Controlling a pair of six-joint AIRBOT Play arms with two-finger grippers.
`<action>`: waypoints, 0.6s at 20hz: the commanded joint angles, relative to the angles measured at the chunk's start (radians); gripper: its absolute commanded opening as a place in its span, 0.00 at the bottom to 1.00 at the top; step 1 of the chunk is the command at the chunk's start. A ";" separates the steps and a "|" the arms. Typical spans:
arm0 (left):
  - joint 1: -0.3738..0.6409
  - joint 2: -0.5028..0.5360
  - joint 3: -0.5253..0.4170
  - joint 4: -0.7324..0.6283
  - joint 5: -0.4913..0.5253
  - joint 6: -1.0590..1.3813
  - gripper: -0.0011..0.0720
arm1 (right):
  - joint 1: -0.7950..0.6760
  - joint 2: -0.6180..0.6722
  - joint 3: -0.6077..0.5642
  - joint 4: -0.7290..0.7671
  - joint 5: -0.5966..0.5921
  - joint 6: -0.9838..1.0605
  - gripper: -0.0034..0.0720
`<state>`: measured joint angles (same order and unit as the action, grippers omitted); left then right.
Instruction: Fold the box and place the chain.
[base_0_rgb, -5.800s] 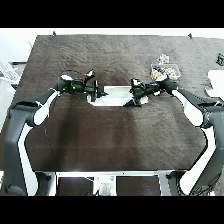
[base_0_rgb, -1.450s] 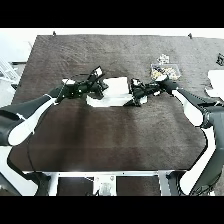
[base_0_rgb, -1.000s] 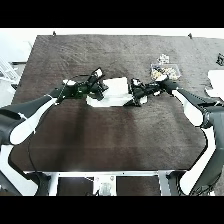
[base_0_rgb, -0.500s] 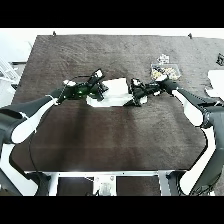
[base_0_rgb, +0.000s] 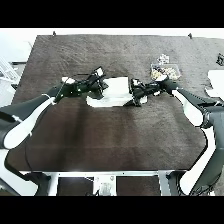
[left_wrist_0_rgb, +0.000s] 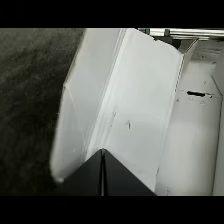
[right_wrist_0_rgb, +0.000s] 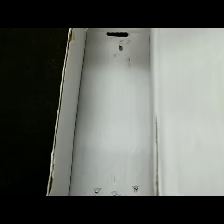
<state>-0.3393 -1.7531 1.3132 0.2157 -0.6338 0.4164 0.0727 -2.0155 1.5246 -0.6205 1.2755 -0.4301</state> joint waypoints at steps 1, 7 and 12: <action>0.000 0.083 0.000 0.180 -0.074 -0.034 0.04 | 0.000 0.000 0.000 0.002 0.000 0.001 0.81; 0.080 0.168 0.000 0.353 -0.319 -0.286 0.96 | 0.000 0.000 0.000 0.002 0.000 0.000 0.81; 0.143 0.151 -0.002 0.458 -0.356 -0.377 0.96 | 0.000 0.000 0.000 0.002 0.000 0.000 0.81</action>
<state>-0.2222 -1.5978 1.3117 0.5930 -0.9516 0.1158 0.0727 -2.0155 1.5246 -0.6193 1.2755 -0.4301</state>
